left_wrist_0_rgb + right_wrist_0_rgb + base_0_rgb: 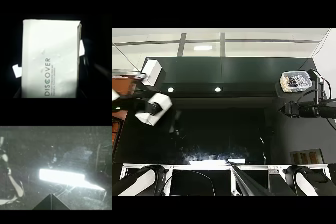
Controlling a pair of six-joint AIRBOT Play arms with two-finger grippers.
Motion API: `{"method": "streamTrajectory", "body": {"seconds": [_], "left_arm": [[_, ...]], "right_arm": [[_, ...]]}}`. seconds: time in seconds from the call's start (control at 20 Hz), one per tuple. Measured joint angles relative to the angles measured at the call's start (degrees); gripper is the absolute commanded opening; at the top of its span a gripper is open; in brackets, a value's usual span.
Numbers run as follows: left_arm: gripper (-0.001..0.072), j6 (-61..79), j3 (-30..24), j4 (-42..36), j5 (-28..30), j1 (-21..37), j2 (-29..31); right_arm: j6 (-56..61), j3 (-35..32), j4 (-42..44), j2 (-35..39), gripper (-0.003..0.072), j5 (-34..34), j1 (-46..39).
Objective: Fold the box and place the chain.
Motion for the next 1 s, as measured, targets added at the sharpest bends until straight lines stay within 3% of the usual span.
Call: {"method": "streamTrajectory", "body": {"seconds": [0.1, 0.25, 0.7, 0.75, 0.8, 1.0], "left_arm": [[0.0356, 1.5, 2.0, -2.3, 2.9, 6.3, -1.8], [0.0356, 4.6, 7.5, -4.1, 3.9, 10.6, -7.6], [0.0410, 7.2, 24.6, -4.7, 5.6, 9.8, -28.0], [0.0473, 7.2, 25.5, -3.9, 6.6, 9.1, -29.2], [0.0720, 7.2, 26.1, -3.0, 7.7, 8.4, -30.1], [0.0712, 4.9, 27.9, 0.8, 10.6, 6.0, -31.2]], "right_arm": [[0.0, 0.0, 0.3, 0.0, 0.0013, -0.2, 0.0], [0.0, 0.0, 1.4, 0.0, 0.0013, -0.3, 0.0], [0.0, 0.0, 3.3, 0.0, 0.0013, -0.8, 0.0], [0.0, 0.0, 3.4, 0.0, 0.0013, -0.9, 0.0], [0.0, 0.0, 3.5, 0.0, 0.0013, -1.2, 0.0], [0.0, 0.0, 3.8, 0.0, 0.0013, -1.0, 0.0]]}}
